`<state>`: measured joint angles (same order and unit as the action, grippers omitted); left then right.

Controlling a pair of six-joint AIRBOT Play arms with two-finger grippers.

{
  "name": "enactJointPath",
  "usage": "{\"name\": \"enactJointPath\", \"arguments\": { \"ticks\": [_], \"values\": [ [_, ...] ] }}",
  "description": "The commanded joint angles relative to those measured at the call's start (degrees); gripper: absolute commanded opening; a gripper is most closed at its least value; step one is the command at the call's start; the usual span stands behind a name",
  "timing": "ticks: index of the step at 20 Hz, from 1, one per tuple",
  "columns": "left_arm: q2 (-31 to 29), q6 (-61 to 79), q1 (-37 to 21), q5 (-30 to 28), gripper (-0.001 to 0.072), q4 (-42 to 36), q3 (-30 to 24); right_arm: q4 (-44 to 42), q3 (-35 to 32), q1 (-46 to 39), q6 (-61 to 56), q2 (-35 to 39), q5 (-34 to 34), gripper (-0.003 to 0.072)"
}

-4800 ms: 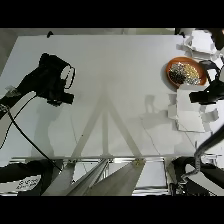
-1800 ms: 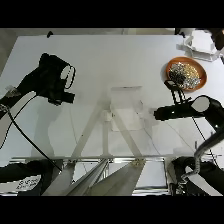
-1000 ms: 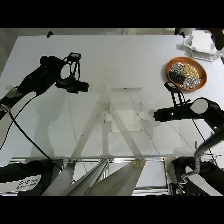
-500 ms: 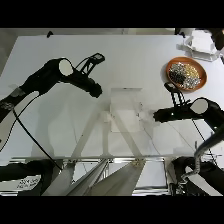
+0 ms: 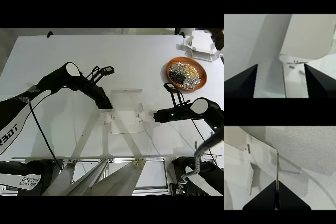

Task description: Fold the box and place the chain.

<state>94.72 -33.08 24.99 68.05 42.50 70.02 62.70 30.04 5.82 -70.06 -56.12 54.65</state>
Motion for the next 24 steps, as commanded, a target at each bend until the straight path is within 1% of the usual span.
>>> {"name": "enactJointPath", "arguments": {
  "ticks": [1,4,8,11,14,15,16,17,18,19,21,22,23,24],
  "values": [
    [1.64,6.56,-0.02,0.22,0.0629,-7.67,-0.02,-0.09,-0.02,0.07,0.0,0.04,0.2,0.0016],
    [1.64,6.54,-0.39,-0.55,0.0629,-5.35,-0.02,-0.17,-0.02,0.07,0.0,0.04,0.2,0.0016],
    [1.88,7.04,-1.36,-1.01,0.0618,-5.53,-0.02,-0.22,-0.02,0.07,0.0,0.04,0.2,0.0016],
    [4.0,7.63,-0.44,-1.16,0.0617,-5.75,-0.02,-0.24,-0.02,0.07,0.0,0.04,0.26,0.0016],
    [6.91,8.7,-0.26,-0.68,0.0617,-8.79,-0.02,-0.24,-0.02,0.07,0.0,0.04,0.31,0.0016],
    [7.58,9.62,-0.28,-0.59,0.0603,-10.29,-0.02,-0.24,-0.02,0.07,0.0,0.04,0.44,0.0016],
    [7.87,10.62,-0.28,-0.59,0.0521,-11.28,-0.02,-0.24,-0.02,0.07,0.0,0.04,0.63,0.0016],
    [7.98,11.69,-0.26,-0.61,0.0422,-11.67,-0.02,-0.24,-0.02,0.07,0.0,0.04,0.92,0.0016],
    [7.96,12.26,-0.28,-0.74,0.0379,-11.63,-0.02,-0.24,-0.02,0.07,0.0,0.04,1.18,0.0016],
    [7.96,12.28,-0.42,-0.94,0.0367,-11.5,-0.02,-0.24,-0.02,0.07,0.0,0.04,1.4,0.0016],
    [7.96,12.28,-0.9,-0.94,0.0308,-10.16,-0.02,-0.22,-0.02,0.07,0.0,0.04,1.46,0.0016],
    [7.96,12.26,-1.07,-0.57,0.0306,-8.81,-0.02,-0.22,-0.02,0.07,0.0,0.04,1.46,0.0016],
    [7.96,12.13,-1.2,0.07,0.0238,-7.23,-0.02,-0.22,-0.02,0.07,0.0,0.04,1.44,0.0016],
    [7.96,12.11,-1.44,0.94,0.0106,-6.38,-0.02,-0.22,-0.02,0.07,0.0,0.04,1.44,0.0016]
  ]
}}
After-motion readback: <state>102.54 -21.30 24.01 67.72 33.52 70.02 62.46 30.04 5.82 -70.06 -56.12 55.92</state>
